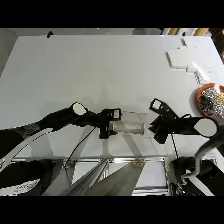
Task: Fold the box and place the chain.
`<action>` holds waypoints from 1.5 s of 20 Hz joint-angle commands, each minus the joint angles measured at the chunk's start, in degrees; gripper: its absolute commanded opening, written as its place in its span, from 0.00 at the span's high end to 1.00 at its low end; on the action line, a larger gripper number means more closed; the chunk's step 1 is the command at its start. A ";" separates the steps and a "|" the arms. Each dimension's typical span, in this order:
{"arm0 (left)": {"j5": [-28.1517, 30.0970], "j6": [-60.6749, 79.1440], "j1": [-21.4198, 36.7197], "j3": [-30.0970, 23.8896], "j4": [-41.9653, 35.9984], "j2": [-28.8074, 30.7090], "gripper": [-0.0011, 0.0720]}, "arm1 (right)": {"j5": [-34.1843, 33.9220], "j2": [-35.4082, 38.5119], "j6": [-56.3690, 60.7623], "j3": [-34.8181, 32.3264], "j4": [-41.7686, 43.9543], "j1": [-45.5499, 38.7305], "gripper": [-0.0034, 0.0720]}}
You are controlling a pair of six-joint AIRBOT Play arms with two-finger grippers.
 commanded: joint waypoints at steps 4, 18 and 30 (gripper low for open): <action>-0.11 0.13 0.04 0.02 0.15 0.04 0.45 | 10.32 1.14 25.88 6.19 -4.87 -17.68 0.93; -0.55 0.13 0.04 0.02 0.15 0.04 0.45 | -1.11 -11.06 32.79 -9.03 6.38 -17.03 0.93; -0.55 0.11 0.04 0.02 0.15 0.04 0.45 | -0.92 -5.64 26.27 -9.01 16.63 -11.93 0.60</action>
